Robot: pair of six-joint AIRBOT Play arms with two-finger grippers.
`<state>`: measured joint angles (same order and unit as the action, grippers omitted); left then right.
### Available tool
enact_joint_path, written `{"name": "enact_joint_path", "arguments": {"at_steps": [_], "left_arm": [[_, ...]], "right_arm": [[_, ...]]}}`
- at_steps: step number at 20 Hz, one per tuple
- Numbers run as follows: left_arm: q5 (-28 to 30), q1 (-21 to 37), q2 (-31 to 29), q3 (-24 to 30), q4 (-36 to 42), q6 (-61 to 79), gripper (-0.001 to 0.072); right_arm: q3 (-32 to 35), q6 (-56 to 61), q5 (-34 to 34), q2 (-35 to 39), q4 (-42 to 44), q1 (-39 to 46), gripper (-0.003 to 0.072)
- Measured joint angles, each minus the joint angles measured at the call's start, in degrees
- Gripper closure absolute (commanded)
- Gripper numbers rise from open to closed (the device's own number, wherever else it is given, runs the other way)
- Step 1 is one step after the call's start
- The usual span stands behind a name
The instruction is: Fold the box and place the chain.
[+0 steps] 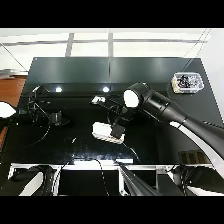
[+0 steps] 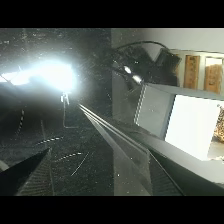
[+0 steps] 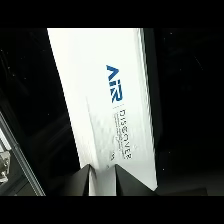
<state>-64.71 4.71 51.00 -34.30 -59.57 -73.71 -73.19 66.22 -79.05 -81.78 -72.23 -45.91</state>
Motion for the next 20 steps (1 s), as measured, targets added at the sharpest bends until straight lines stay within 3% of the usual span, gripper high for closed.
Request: {"name": "enact_joint_path", "arguments": {"at_steps": [3, 10, 12, 16, 17, 19, 20], "left_arm": [[0.00, 0.00, 0.00, 0.00, 0.00, 0.00, 0.0001], [0.00, 0.00, 0.02, 0.00, 0.00, 0.00, 0.0001], [0.00, 0.00, 0.02, 0.00, 0.00, 0.00, 0.0001], [0.00, 0.00, 0.02, 0.00, 0.00, 0.00, 0.0001], [0.00, 0.00, 0.02, 0.00, 0.00, 0.00, 0.0000], [0.00, 0.00, 0.02, 0.00, 0.00, 0.00, 0.0001], [0.00, 0.00, 0.00, 0.00, 0.00, 0.00, 0.0001]], "right_arm": [[0.00, 0.02, -0.02, 0.00, -0.48, -0.07, 0.0563], [0.00, 0.00, 0.00, 0.00, -1.81, -0.66, 0.0549], [0.00, 0.00, 0.04, 0.00, -2.08, -0.72, 0.0293], [0.00, 0.00, 0.20, 0.00, -2.34, -0.72, 0.0229], [0.00, 0.02, 0.28, 0.00, -2.38, -0.72, 0.0008], [0.00, 0.00, 0.55, -0.02, -2.71, -0.72, -0.0014], [0.00, 0.02, 0.90, -0.02, -3.02, -0.72, 0.0093]]}}
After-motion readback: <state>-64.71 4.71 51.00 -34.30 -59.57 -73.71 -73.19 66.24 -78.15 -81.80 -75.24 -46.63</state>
